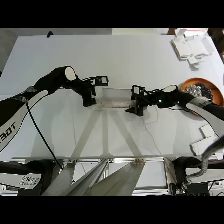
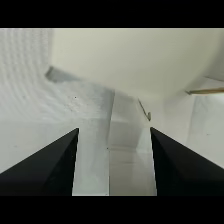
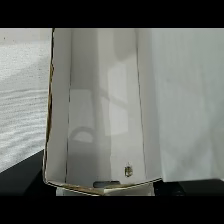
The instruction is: Fold the box and place the chain.
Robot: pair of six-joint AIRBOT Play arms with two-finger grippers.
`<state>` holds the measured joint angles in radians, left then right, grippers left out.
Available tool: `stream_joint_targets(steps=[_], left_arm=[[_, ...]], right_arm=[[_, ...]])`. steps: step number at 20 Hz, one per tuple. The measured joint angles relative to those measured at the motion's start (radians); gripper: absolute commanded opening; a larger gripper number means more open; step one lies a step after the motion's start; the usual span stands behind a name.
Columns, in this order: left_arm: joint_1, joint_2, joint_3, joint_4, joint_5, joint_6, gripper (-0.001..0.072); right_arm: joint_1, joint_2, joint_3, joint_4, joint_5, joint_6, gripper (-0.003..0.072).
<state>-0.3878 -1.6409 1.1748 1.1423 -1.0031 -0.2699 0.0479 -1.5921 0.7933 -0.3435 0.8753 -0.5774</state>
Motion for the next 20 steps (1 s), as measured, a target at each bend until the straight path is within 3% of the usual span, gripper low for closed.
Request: stream_joint_targets(steps=[4,8,10,20], left_arm=[[0.000,0.000,0.000,-0.010,-0.018,0.029,0.0501],[0.000,0.004,-0.001,-0.120,-0.053,0.131,0.0491],[0.000,0.006,-0.006,-0.171,-0.077,0.188,0.0405],[0.000,0.007,-0.052,-0.242,-0.113,0.290,0.0397]], right_arm=[[0.000,0.000,0.000,0.000,0.000,0.000,0.0526],[0.000,0.000,0.000,0.000,0.000,0.000,0.0526],[0.000,0.000,0.000,0.000,0.000,0.000,0.0526],[0.001,0.000,0.000,-0.001,0.002,-0.002,0.0526]])
